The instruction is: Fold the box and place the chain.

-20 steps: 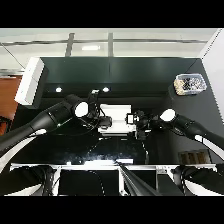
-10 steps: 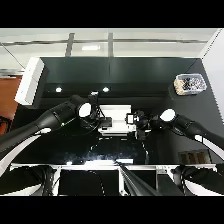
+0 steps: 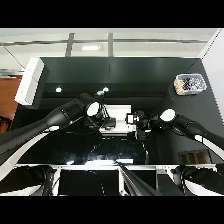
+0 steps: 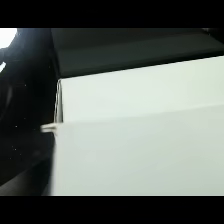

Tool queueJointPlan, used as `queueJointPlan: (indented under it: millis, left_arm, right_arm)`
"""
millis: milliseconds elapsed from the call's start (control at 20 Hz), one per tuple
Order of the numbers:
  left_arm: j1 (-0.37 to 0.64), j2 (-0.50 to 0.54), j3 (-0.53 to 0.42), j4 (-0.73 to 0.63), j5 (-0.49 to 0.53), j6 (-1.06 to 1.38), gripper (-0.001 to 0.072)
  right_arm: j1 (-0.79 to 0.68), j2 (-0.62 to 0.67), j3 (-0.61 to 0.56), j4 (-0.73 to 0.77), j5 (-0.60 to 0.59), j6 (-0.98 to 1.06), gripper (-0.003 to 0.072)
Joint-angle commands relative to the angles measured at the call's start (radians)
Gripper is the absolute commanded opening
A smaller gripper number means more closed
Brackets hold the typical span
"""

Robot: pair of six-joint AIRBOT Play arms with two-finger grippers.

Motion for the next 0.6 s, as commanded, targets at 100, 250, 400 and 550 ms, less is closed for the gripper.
queueJointPlan:
  millis: [100, 250, 400, 550]
  left_arm:
    - [-0.013, -0.008, 0.024, 0.030, -0.034, -0.015, 0.0399]
    - [-0.013, -0.010, 0.025, 0.047, -0.037, -0.047, 0.0399]
    - [-0.013, -0.029, 0.026, 0.082, -0.054, -0.089, 0.0399]
    - [-0.013, -0.060, 0.026, 0.091, -0.055, -0.109, 0.0399]
  right_arm:
    - [0.000, -0.001, 0.000, 0.000, 0.001, 0.000, 0.0475]
    - [0.000, -0.001, 0.000, 0.000, 0.001, 0.000, 0.0475]
    - [0.000, -0.001, 0.000, 0.000, 0.001, 0.000, 0.0475]
    - [0.000, -0.001, 0.000, 0.000, 0.001, 0.000, 0.0475]
